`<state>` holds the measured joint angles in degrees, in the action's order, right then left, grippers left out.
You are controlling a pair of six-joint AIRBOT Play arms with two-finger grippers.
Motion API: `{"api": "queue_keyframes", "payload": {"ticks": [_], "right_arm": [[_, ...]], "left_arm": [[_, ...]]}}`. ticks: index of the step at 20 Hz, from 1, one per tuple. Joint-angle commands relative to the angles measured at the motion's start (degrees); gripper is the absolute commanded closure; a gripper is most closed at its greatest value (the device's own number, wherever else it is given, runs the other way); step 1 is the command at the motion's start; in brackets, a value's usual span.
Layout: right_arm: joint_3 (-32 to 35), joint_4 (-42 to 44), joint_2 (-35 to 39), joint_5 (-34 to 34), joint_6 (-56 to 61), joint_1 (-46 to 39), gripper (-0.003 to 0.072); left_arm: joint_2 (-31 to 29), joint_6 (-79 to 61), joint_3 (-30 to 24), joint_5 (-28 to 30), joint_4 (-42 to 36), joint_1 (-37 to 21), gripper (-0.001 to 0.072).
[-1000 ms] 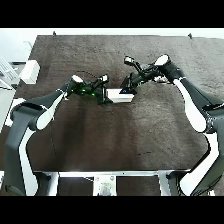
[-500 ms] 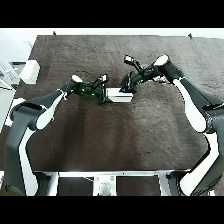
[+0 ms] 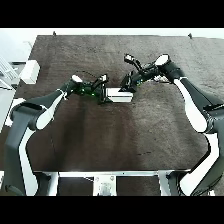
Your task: Fold the box and place the chain.
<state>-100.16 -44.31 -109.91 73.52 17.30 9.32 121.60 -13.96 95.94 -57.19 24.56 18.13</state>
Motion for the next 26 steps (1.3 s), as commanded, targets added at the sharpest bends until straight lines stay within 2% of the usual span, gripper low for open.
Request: {"api": "queue_keyframes", "payload": {"ticks": [1, 17, 21, 26], "right_arm": [[0.02, -0.31, 0.02, -1.70, 0.48, 0.15, 0.0267], [3.63, -0.44, -0.02, -1.97, 3.30, 1.79, 0.0266], [6.91, 2.32, -0.02, 1.03, 2.99, 1.73, 0.0266], [7.98, 6.45, 0.02, 0.44, -0.02, 0.83, 0.0267]], "left_arm": [[-0.02, -0.02, 0.02, -0.04, 0.02, 0.04, 0.0361], [-0.02, -0.02, 0.02, -0.04, 0.02, 0.04, 0.0361], [-0.02, -0.02, 0.02, -0.04, 0.02, 0.04, 0.0361], [-0.02, -0.02, 0.02, -0.04, 0.02, 0.04, 0.0361]]}}
